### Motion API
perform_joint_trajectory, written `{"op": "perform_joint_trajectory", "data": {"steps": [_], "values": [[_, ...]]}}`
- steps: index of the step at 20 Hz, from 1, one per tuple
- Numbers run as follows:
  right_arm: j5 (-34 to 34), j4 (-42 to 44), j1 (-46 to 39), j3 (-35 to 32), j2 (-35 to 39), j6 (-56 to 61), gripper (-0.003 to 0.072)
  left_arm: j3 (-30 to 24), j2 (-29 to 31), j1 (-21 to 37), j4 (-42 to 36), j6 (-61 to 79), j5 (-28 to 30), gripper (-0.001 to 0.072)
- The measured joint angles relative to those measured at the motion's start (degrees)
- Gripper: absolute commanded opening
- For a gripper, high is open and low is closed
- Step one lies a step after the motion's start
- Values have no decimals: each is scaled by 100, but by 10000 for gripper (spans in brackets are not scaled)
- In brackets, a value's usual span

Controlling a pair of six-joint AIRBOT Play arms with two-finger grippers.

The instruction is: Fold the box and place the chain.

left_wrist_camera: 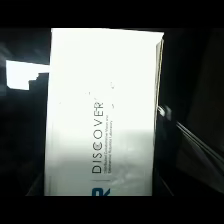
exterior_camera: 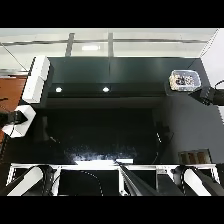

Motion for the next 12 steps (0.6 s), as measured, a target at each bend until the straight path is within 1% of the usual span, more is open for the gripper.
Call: {"op": "perform_joint_trajectory", "data": {"steps": [2, 4, 6, 8, 12], "values": [[-2, 4, 0, 0, 0, 57, 15, -11, 17, 76, -76, 382, 428, 308], [13, 15, 0, 0, 0, 179, 14, -13, 4, 120, -140, 595, 992, 291], [66, 33, 0, 0, 0, 286, 14, -13, -94, 116, -214, 732, 1429, 291], [111, 35, 0, 0, 0, 417, 14, -13, -269, 83, -299, 807, 1633, 291], [186, 37, 0, 0, 0, 605, 14, -13, -640, -17, -492, 1005, 1764, 291]]}}
